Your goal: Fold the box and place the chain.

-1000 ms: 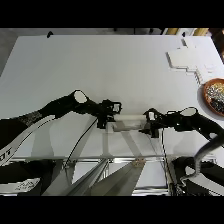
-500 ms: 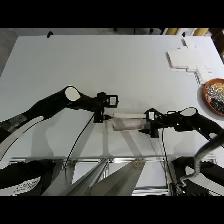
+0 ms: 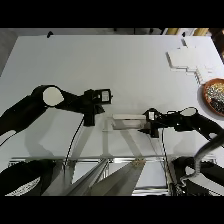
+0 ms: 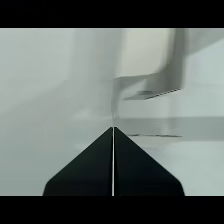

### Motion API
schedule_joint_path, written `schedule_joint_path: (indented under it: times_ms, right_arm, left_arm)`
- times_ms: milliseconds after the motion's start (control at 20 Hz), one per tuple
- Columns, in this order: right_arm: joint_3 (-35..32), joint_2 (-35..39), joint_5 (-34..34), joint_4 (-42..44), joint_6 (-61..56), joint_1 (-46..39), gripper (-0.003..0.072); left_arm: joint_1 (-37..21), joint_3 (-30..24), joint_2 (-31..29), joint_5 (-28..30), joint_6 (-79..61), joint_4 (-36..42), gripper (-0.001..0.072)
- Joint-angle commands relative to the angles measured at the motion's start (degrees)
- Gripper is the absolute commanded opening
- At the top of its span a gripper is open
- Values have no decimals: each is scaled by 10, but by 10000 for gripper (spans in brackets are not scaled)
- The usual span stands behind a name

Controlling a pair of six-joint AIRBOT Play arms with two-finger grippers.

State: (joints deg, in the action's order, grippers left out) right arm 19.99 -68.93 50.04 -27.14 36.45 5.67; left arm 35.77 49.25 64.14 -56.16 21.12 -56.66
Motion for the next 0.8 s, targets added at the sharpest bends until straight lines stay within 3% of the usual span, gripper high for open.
schedule_joint_path:
  times_ms: [0, 100, 200, 300, 350, 450, 600, 750]
  right_arm:
    - [0, 0, 1, 0, 0, 0, 415]
    - [0, 0, 1, 0, 0, 0, 415]
    - [0, 0, 1, 0, 0, 0, 415]
    - [0, 0, 1, 0, 0, 0, 415]
    - [0, 0, 1, 0, 0, 0, 415]
    - [0, 0, 1, 0, 0, 0, 415]
    - [0, 0, 1, 0, 0, 0, 415]
    - [0, 0, 1, 0, 0, 0, 415]
  left_arm:
    - [83, 0, -14, -26, 64, -14, 4]
    - [148, 0, 2, 33, 65, -13, 4]
    - [193, 0, 29, 149, 95, -12, 5]
    - [199, 6, 65, 251, 135, -8, 4]
    - [192, 17, 86, 266, 144, -8, 3]
    - [164, 57, 142, 248, 164, -8, 3]
    - [114, 145, 225, 168, 191, -7, 3]
    - [90, 194, 267, 123, 190, -6, 4]
